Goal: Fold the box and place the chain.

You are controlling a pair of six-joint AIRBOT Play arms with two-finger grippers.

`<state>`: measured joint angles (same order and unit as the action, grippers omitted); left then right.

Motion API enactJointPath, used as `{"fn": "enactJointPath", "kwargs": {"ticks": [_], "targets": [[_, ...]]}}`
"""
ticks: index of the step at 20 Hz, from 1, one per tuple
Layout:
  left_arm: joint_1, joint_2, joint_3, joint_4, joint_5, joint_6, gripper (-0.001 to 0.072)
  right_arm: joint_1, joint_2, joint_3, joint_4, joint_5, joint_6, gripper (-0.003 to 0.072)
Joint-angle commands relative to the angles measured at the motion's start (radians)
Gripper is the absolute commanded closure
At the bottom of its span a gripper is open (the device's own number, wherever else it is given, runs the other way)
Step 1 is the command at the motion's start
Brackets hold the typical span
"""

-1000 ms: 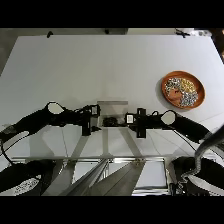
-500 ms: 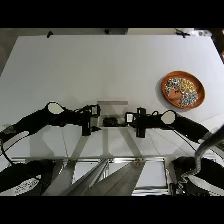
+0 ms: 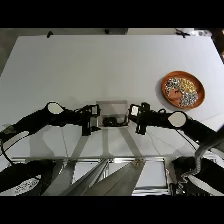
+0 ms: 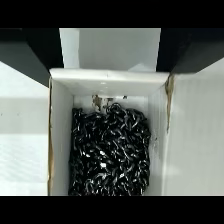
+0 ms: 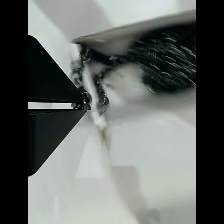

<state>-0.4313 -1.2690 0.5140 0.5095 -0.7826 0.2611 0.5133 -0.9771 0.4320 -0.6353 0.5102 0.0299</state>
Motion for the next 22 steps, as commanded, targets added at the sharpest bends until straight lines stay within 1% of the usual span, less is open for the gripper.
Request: {"fn": "enactJointPath", "kwargs": {"ticks": [1, 2, 4, 6, 10, 13, 18, 19, 20, 21, 22], "targets": [[0.000, 0.000, 0.000, 0.000, 0.000, 0.001, 0.0622, 0.000, 0.133, 0.001, -0.001, -0.010, 0.079, 0.0676], [0.000, 0.000, 0.000, 0.000, 0.000, 0.000, 0.0622, 0.000, 0.158, 0.001, 0.000, -0.007, 0.080, 0.0676], [0.000, 0.000, 0.000, 0.000, 0.000, 0.001, 0.0622, 0.001, 0.191, 0.001, 0.000, -0.004, 0.148, 0.0676], [0.000, 0.000, 0.000, 0.000, 0.000, 0.001, 0.0622, 0.023, 0.193, 0.001, 0.001, 0.000, 0.214, 0.0676], [0.000, 0.000, 0.000, 0.000, 0.000, 0.001, 0.0622, 0.121, 0.180, 0.001, 0.032, -0.013, 0.285, 0.0676], [0.000, 0.000, 0.000, 0.000, 0.000, 0.000, 0.0622, 0.168, 0.124, 0.001, 0.048, -0.065, 0.426, 0.0676], [0.000, 0.000, 0.000, 0.000, 0.000, 0.001, 0.0622, 0.215, -0.005, 0.003, 0.227, -0.126, 0.444, 0.0673], [0.000, 0.000, 0.000, 0.000, 0.001, 0.001, 0.0622, 0.215, -0.022, 0.008, 0.256, -0.134, 0.445, 0.0666], [0.000, 0.000, 0.000, 0.000, 0.000, 0.001, 0.0622, 0.215, -0.036, 0.014, 0.288, -0.142, 0.445, 0.0627], [0.000, 0.000, 0.000, 0.000, 0.000, 0.001, 0.0622, 0.215, -0.042, 0.021, 0.314, -0.156, 0.445, 0.0627], [0.000, 0.000, 0.000, 0.000, 0.001, 0.000, 0.0622, 0.215, -0.045, 0.030, 0.330, -0.160, 0.445, 0.0589]]}}
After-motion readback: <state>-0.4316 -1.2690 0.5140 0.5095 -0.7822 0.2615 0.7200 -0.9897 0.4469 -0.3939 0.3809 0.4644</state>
